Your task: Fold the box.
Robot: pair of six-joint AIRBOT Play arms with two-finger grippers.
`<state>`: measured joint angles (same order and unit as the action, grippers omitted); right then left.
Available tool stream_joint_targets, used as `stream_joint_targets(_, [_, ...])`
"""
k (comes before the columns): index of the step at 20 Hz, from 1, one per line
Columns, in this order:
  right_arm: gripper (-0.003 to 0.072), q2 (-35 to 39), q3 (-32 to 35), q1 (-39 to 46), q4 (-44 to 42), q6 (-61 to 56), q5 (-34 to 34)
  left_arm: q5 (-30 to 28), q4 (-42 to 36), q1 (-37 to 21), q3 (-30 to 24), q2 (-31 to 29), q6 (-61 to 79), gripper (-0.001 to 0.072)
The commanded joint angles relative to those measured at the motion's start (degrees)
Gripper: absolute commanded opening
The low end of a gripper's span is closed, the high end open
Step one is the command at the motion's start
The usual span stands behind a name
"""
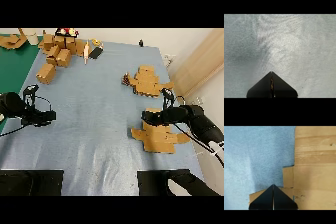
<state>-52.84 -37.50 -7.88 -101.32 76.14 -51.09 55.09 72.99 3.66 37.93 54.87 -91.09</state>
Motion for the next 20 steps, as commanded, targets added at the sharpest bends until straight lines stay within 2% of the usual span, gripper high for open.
stream_joint_targets(1, [0.0004,-0.04,0.02,0.04,0.04,-0.02,0.0,-0.17,0.04,-0.07,-0.02,0.07,0.04,0.001])
stream_joint_targets(15, [0.0004,0.0,-0.04,0.04,-0.07,-0.02,0.07,-0.46,0.04,-0.07,-0.09,0.07,0.04,0.001])
stream_joint_targets(18, [0.0004,0.0,-0.04,0.04,0.31,-0.04,0.11,-6.03,0.11,-0.09,-0.09,0.07,0.07,0.001])
stream_joint_targets(20, [0.0004,-0.17,-0.04,0.02,-2.34,-1.09,0.07,-9.51,0.15,-0.07,-0.09,0.09,0.13,0.001])
